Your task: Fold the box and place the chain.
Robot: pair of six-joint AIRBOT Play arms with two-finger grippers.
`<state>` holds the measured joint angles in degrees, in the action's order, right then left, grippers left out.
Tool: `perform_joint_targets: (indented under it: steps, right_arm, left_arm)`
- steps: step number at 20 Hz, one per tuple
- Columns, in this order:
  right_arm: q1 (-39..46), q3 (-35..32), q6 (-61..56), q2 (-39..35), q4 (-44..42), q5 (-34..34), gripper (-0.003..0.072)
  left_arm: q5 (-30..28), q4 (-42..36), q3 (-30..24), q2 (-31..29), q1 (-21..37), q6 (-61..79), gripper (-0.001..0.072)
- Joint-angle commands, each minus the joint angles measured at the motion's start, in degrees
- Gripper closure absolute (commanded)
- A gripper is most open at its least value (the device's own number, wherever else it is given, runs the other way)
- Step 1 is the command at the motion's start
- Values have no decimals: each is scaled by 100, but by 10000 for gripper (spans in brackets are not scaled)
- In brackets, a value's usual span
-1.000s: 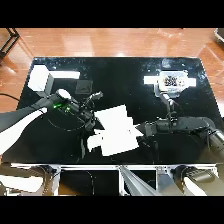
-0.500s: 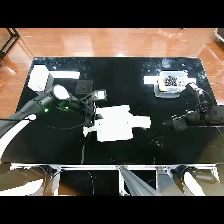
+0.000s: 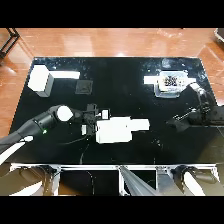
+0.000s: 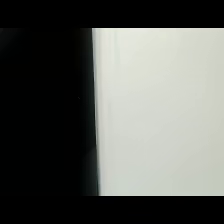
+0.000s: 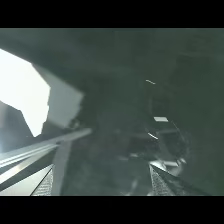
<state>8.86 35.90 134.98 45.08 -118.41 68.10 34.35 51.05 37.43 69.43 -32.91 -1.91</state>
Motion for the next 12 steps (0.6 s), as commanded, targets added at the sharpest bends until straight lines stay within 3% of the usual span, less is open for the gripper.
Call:
perform_joint_targets:
  steps: [1,5,12]
  right_arm:
    - [-553,-505,1283,-4,-815,-146,-16]
    - [-1722,-994,1996,-4,-988,-1012,-16]
    - [-3060,-1010,3082,55,-903,-2468,-16]
  left_arm:
    - [-439,52,-378,-120,-79,24,686]
    - [-483,59,-376,-109,-74,24,685]
    - [-391,-22,-352,-72,-76,474,685]
